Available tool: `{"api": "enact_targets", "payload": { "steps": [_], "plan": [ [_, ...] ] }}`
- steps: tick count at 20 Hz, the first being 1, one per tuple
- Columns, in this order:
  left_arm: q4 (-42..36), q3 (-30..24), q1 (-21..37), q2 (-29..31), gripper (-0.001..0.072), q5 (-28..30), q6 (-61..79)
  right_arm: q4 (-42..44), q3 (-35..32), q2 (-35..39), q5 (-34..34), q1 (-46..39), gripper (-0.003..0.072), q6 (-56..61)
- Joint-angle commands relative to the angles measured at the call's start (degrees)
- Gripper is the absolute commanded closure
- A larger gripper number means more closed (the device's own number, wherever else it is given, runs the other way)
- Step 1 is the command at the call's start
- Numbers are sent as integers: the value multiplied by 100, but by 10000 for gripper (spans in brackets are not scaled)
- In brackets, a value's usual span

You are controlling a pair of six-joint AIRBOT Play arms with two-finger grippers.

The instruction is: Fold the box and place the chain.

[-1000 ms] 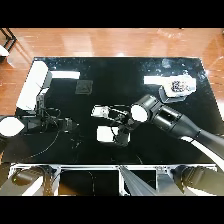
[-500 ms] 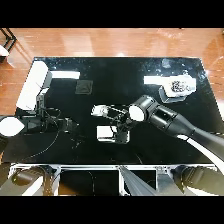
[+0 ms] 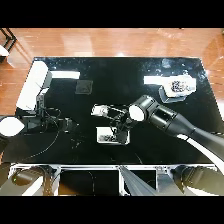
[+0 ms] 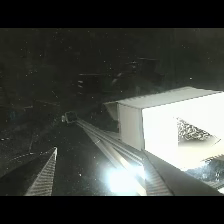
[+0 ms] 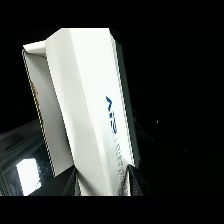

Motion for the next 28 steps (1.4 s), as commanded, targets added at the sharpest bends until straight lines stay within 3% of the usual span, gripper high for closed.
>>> {"api": "enact_targets", "payload": {
  "steps": [1,7,8,9,13,17,28],
  "plan": [
    [2,-2,-2,-4,83,0,2,-4,0,0,26,22,318,-15],
    [2,-2,-2,-4,84,0,2,2,2,4,59,33,308,-7],
    [2,-2,-2,-4,84,-2,2,2,2,4,72,31,181,-7],
    [2,-2,-2,-4,84,-2,2,2,2,7,109,33,119,-2],
    [2,-2,-2,-4,84,-2,2,15,48,66,374,31,119,4],
    [2,-2,-2,-4,84,-4,2,245,575,79,1038,28,118,61],
    [0,-2,-2,-4,84,-37,2,59,472,-151,914,-13,119,52]
  ]
}}
